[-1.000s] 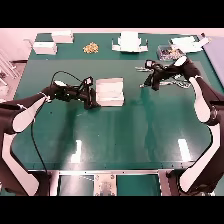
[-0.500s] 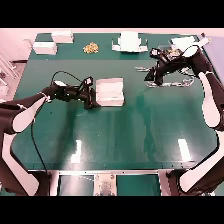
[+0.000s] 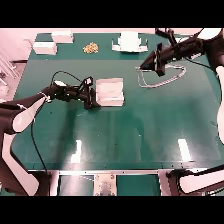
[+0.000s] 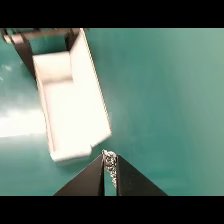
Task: Fold the box and place the chain.
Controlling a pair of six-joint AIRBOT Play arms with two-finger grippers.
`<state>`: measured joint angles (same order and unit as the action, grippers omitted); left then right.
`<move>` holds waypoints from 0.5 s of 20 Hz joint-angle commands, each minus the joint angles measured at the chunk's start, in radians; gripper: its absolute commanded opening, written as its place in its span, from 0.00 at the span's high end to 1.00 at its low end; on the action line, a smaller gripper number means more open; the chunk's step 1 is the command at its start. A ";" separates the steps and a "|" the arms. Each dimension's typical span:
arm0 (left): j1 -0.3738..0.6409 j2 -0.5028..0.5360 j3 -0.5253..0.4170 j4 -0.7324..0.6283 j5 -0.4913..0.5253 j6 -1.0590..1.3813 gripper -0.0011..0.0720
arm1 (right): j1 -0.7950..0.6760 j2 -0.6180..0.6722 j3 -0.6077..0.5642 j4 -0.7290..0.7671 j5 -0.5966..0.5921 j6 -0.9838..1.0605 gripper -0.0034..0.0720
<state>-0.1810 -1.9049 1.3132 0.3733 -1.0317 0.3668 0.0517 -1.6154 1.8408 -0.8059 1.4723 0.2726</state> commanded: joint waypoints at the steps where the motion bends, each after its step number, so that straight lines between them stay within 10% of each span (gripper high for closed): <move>1: 0.001 0.000 0.000 0.000 0.000 0.000 0.26 | 0.066 0.083 0.001 0.081 -0.036 0.079 0.95; 10: 0.001 0.000 0.000 0.000 0.000 0.000 0.26 | 0.247 0.076 -0.001 0.115 -0.146 0.169 0.95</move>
<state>-0.1810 -1.9049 1.3132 0.3733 -1.0317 0.3672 0.2478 -1.5234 1.8408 -0.6979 1.3586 0.4202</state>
